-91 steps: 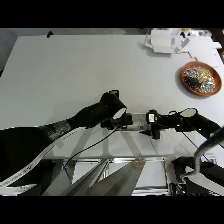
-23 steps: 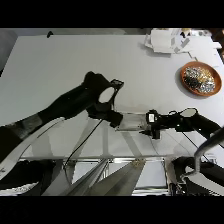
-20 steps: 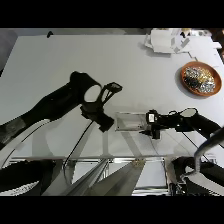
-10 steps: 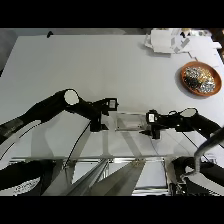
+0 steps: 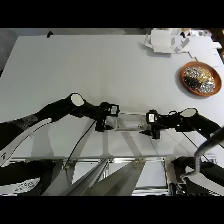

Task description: Fold the box and place the chain.

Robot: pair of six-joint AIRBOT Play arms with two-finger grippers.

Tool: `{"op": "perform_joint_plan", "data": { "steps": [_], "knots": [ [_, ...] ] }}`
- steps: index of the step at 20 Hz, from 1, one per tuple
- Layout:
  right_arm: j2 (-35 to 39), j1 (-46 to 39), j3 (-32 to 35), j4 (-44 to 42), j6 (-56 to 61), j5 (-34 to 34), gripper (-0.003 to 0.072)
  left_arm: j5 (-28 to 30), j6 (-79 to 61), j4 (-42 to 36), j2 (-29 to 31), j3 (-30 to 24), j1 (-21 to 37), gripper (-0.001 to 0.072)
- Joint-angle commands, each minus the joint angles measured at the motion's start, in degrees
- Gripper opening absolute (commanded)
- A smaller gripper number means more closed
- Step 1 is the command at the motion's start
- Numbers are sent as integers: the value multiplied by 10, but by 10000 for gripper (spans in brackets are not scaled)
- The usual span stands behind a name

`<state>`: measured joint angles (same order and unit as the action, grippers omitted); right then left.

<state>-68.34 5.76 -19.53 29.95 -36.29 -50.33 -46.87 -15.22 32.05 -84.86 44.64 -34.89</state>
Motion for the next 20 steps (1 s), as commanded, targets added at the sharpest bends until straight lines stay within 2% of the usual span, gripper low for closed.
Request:
{"op": "perform_joint_plan", "data": {
  "steps": [1, 11, 19, 20],
  "knots": [
    [0, 0, 0, 0, 0, 0, 397, 6, -15, -26, -3, -23, -2, 707],
    [0, 0, 0, 0, 0, 0, 397, 17, -15, -94, -4, -30, -26, 709],
    [0, 0, 0, 0, 0, 0, 397, 47, -15, -94, -4, -37, -28, 688],
    [0, 0, 0, 0, 0, 0, 397, 47, -14, -94, -4, -37, -28, 614]
  ]
}}
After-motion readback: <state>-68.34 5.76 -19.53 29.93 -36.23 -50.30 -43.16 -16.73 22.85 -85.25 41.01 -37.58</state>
